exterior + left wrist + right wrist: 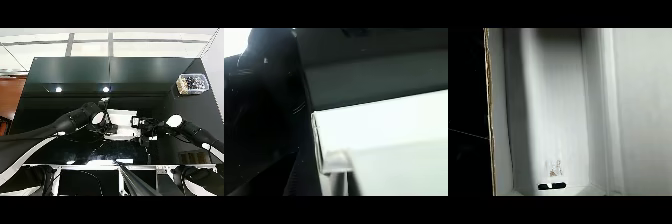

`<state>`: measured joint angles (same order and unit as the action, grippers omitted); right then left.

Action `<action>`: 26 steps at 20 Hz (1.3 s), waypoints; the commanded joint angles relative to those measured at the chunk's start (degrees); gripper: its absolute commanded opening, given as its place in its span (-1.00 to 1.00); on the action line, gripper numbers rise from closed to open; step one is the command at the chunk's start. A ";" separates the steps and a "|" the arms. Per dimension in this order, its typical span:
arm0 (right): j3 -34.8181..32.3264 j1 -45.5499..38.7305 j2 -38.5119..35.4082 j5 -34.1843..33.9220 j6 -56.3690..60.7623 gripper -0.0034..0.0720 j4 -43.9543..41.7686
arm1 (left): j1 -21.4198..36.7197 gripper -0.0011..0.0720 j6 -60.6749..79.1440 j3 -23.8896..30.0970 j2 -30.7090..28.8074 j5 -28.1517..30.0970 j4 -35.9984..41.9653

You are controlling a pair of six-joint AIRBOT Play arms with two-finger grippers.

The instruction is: Fold the box and place the chain.

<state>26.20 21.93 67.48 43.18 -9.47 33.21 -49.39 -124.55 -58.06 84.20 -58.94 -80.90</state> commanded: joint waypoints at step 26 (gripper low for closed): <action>0.04 -0.02 0.00 0.07 -0.07 -0.38 0.00 | -0.48 -0.12 -7.67 -2.95 2.34 -3.13 -1.16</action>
